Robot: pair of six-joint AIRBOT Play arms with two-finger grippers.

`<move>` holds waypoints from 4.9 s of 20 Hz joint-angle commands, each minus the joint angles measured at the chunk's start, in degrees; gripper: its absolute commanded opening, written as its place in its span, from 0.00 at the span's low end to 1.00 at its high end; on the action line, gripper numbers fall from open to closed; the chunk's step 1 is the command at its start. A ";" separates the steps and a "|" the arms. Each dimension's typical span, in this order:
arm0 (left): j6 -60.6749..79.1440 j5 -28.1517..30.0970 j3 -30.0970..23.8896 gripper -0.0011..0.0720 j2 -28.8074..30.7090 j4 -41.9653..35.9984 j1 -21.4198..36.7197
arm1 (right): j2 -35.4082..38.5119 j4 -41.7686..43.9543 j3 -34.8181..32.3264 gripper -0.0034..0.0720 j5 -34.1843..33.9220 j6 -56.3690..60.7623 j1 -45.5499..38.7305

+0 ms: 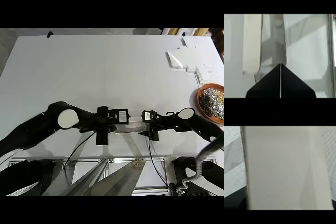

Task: Fold the box and place the chain.

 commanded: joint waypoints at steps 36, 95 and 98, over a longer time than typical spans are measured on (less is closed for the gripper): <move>-15.96 -11.26 4.76 0.02 -12.22 12.15 3.43 | 0.04 -0.02 0.07 0.57 0.02 0.00 0.02; -33.90 -3.50 -3.32 0.02 1.18 9.33 10.56 | 0.04 0.00 0.07 0.57 0.02 0.00 0.02; -46.97 -6.67 -3.78 0.02 1.14 9.40 14.56 | 0.04 0.00 0.07 0.57 0.00 0.00 0.02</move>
